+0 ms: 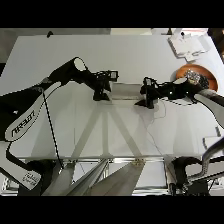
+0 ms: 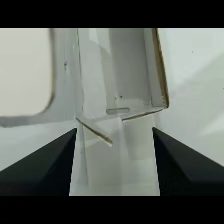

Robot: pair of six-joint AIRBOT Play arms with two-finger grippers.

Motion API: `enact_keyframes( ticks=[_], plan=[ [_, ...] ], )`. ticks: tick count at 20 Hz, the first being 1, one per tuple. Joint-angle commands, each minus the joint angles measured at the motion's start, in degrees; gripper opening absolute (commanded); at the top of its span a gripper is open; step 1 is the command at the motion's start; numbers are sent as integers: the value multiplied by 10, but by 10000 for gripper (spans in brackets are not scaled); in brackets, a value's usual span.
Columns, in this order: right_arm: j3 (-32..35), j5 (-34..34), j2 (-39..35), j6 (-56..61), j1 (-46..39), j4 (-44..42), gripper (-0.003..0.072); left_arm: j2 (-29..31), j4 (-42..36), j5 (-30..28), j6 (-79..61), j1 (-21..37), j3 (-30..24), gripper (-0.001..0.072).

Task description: Fold the box and place the chain.

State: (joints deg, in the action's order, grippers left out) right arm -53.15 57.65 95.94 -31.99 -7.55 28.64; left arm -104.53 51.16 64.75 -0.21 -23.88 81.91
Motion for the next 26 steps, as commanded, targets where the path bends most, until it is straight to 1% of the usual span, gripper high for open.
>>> enact_keyframes(
  ticks=[1,2,3,4,5,8,9,13,18,20,21,22,24,25,26],
  plan=[
    [-1,0,0,0,0,0,411,0,2,-9,0,8,0,533],
    [-1,0,0,0,0,0,411,0,-2,-2,0,11,0,531],
    [-1,0,0,0,0,0,411,0,-6,7,0,11,0,509],
    [-1,0,0,0,0,0,411,0,-10,19,0,11,0,461],
    [-1,0,0,0,0,0,411,0,-18,32,-1,10,0,429],
    [-1,0,0,0,0,0,411,0,-44,51,-24,9,0,427],
    [-1,0,0,0,0,0,411,0,-49,49,-24,9,0,389],
    [-1,0,0,0,0,0,411,0,-63,49,-24,9,0,385],
    [-1,0,0,0,0,0,411,-4,-65,14,-24,9,0,384],
    [-1,0,0,0,0,0,411,-8,-70,14,-24,6,0,383],
    [-1,0,0,0,0,0,411,-9,-70,15,-24,3,0,366],
    [-1,0,0,0,0,0,411,-11,-70,15,-24,2,0,321],
    [-1,0,0,0,0,0,411,-14,-71,14,-24,-1,0,302],
    [-1,0,0,0,0,0,411,-15,-73,15,-24,-2,0,203],
    [-1,0,0,0,0,0,411,-15,-73,15,-23,-2,0,82]
  ],
)
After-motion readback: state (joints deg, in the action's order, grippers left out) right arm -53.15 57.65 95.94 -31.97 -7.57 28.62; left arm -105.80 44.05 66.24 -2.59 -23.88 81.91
